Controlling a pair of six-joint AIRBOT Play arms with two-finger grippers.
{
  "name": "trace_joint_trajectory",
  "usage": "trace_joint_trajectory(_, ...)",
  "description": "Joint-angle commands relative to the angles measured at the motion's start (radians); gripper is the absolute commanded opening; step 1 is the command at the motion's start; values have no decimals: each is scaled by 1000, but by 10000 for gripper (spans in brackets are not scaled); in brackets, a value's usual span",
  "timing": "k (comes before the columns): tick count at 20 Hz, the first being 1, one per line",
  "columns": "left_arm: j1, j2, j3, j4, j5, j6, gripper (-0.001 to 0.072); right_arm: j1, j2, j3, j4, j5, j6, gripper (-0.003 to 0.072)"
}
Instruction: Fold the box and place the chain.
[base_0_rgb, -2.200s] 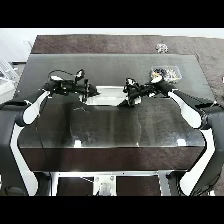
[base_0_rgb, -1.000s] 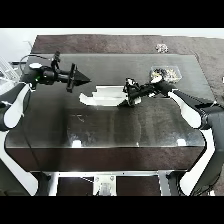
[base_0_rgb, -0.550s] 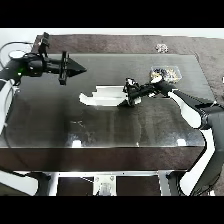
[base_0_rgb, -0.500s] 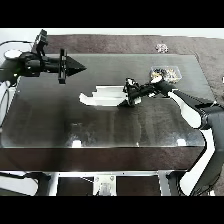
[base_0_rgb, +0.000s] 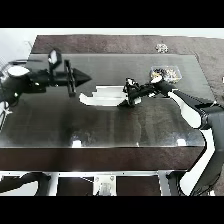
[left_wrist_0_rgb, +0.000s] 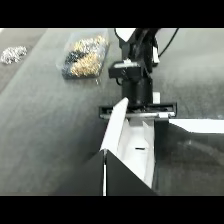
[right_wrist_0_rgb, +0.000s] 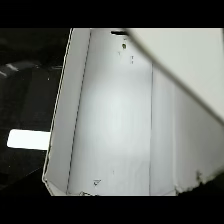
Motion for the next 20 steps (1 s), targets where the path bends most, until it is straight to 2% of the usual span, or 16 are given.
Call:
trace_joint_trajectory(1,-54,11,-115,13,71,64,19,0,0,0,0,0,0,596)
trace_joint_trajectory(4,-61,-22,-150,64,47,4,20,0,0,0,0,0,0,596)
trace_joint_trajectory(7,-61,-86,-136,43,126,-17,20,0,0,0,0,0,0,596)
trace_joint_trajectory(9,-61,-135,-103,5,161,-17,21,0,0,0,0,0,0,596)
trace_joint_trajectory(15,-61,-259,34,2,114,-73,21,0,0,0,0,0,0,596)
trace_joint_trajectory(20,-61,-333,163,-6,116,-87,21,0,0,0,0,0,0,596)
